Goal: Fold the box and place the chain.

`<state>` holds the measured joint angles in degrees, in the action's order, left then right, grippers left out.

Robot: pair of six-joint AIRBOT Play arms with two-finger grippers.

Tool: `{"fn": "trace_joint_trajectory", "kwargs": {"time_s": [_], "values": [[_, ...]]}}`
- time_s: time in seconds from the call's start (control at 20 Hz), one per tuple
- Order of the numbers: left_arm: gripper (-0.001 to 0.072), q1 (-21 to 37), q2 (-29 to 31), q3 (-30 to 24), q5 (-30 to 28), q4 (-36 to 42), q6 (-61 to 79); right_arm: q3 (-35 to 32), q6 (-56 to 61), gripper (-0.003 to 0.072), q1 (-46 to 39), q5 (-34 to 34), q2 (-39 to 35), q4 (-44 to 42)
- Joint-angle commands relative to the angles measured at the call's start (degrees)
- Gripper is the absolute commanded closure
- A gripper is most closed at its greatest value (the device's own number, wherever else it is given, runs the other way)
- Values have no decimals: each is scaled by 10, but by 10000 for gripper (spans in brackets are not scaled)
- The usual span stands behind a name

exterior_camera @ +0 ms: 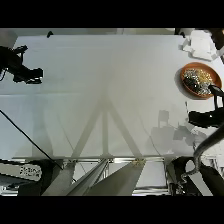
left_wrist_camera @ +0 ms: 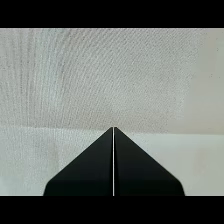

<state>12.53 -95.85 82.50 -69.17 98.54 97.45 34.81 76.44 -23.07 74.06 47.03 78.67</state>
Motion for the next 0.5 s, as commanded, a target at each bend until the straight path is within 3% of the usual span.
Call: {"fn": "trace_joint_trajectory", "kwargs": {"time_s": [0.0, 0.45], "values": [[699, 0, 0, 0, 0, 0, 0, 0, 0, 665, 0, 0, 0, 0], [699, 0, 0, 0, 0, 0, 0, 0, -35, 665, 0, -54, 0, 6]]}}
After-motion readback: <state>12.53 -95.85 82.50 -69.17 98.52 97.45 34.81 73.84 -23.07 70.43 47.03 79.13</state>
